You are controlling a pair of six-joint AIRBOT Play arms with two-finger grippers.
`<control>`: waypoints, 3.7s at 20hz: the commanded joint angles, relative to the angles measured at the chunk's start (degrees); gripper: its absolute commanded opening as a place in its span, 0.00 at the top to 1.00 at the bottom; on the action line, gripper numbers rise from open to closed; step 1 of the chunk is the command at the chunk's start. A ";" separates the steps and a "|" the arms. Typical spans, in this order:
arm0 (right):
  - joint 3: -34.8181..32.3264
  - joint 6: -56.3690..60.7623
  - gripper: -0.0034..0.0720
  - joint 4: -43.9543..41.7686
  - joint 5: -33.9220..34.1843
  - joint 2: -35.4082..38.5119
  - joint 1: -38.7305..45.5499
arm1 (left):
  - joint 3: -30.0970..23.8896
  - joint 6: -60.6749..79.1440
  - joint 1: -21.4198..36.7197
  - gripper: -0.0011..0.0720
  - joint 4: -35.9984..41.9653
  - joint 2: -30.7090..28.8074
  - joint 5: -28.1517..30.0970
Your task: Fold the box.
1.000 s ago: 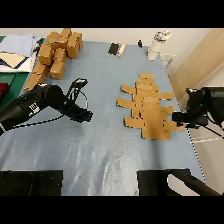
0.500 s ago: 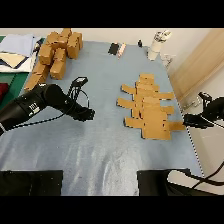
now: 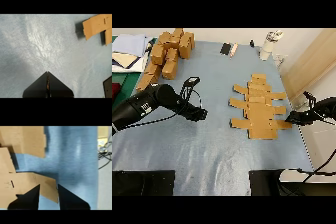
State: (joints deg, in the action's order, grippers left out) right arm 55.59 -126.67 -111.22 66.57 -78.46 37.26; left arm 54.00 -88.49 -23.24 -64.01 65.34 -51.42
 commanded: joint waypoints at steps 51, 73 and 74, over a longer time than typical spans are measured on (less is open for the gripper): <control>-24.79 17.46 0.96 -23.74 -16.26 27.76 -49.11 | -0.37 24.96 20.48 0.64 18.95 0.02 -23.06; -30.67 13.00 0.96 -19.69 -18.93 27.80 -61.09 | -10.91 41.57 26.21 0.32 34.93 14.14 -18.75; -30.67 13.00 0.96 -19.69 -18.93 27.82 -61.09 | -11.52 41.57 25.18 0.32 34.95 14.71 -16.70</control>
State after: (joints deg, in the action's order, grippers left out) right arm 24.97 -113.40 -131.07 48.49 -50.70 -23.83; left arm 43.68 -48.66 3.55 -30.92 77.69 -71.24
